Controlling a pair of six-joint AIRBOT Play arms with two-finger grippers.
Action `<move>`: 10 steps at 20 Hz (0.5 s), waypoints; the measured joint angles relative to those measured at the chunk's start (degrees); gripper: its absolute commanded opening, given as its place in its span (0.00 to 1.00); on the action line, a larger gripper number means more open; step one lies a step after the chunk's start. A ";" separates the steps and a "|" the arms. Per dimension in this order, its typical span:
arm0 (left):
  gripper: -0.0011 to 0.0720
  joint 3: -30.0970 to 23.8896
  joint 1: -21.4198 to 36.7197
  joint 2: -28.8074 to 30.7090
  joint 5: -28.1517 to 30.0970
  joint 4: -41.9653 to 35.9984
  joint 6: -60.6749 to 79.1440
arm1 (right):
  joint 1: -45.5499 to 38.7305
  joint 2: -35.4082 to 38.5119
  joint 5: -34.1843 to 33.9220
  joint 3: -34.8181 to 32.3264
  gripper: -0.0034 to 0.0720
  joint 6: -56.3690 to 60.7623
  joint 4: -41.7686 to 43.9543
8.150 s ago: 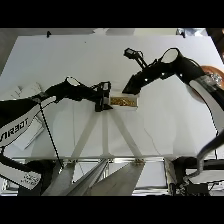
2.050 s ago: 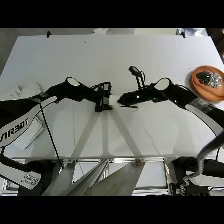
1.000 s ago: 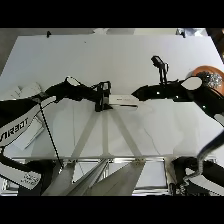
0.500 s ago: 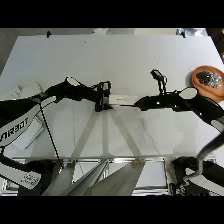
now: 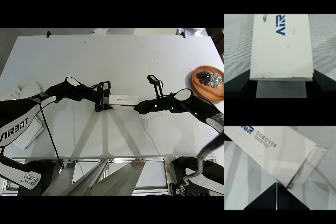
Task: Fold the box and place the chain.
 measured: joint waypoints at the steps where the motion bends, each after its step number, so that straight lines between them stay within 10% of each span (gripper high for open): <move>1: 0.04 -0.02 0.00 0.00 0.00 0.02 0.00 | 0.00 0.44 0.85 0.02 0.05 -0.87 1.62; 10: 0.04 0.00 0.00 0.00 -0.02 0.02 0.00 | 0.02 1.97 1.29 0.00 0.05 -6.34 10.88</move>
